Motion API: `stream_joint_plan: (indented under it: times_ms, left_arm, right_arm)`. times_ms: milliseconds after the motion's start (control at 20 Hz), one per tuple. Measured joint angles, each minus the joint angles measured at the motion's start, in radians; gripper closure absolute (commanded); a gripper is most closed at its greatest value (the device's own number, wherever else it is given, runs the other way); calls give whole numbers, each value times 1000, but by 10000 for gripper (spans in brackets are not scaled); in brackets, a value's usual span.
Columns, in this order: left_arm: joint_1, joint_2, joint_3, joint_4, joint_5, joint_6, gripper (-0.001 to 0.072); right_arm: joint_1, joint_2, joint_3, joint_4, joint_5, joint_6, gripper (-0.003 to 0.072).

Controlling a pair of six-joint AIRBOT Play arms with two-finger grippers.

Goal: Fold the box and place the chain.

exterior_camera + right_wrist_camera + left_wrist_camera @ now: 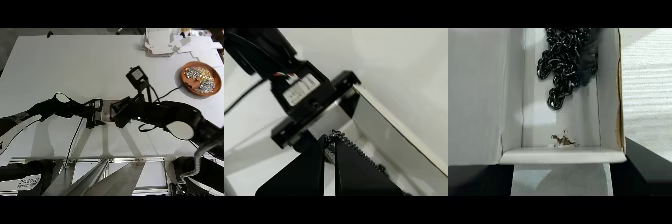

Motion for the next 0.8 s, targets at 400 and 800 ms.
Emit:
stream_joint_plan:
  times_ms: [400, 800]
  left_arm:
    - [0, 0, 0, 0, 0, 0, 505]
    - [0, 0, 0, 0, 0, 0, 505]
  right_arm:
    - [5, -174, -2, 0, 33, -2, 561]
    - [-66, -67, -2, -152, 209, 30, 487]
